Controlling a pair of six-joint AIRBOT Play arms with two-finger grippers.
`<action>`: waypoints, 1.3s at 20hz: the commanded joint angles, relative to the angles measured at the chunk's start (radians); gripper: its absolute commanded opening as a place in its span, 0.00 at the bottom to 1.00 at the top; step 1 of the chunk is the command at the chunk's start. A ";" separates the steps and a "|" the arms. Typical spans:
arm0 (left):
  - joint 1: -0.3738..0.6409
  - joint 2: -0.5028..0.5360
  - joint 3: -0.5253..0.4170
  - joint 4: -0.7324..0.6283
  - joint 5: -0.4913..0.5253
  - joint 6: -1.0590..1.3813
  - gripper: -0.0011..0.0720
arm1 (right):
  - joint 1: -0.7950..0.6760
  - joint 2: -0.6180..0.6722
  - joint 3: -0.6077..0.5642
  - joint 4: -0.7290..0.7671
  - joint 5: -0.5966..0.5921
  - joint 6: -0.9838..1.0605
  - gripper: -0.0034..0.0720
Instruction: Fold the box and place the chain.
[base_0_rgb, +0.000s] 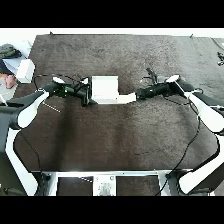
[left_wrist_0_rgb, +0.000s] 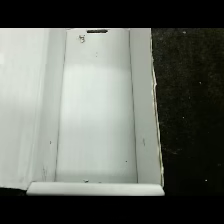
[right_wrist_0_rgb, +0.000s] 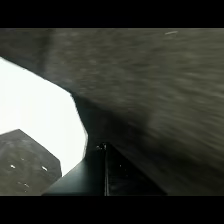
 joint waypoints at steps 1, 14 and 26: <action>0.000 0.000 0.000 0.000 0.000 0.000 0.34 | 0.037 -0.010 -0.008 0.129 0.000 -0.063 0.04; 0.000 0.000 0.000 0.000 0.000 0.000 0.34 | 0.113 -0.003 0.084 0.220 0.046 -0.019 0.63; 0.000 0.000 0.000 0.000 0.000 0.000 0.34 | 0.232 -0.003 0.196 -0.125 0.034 0.249 0.63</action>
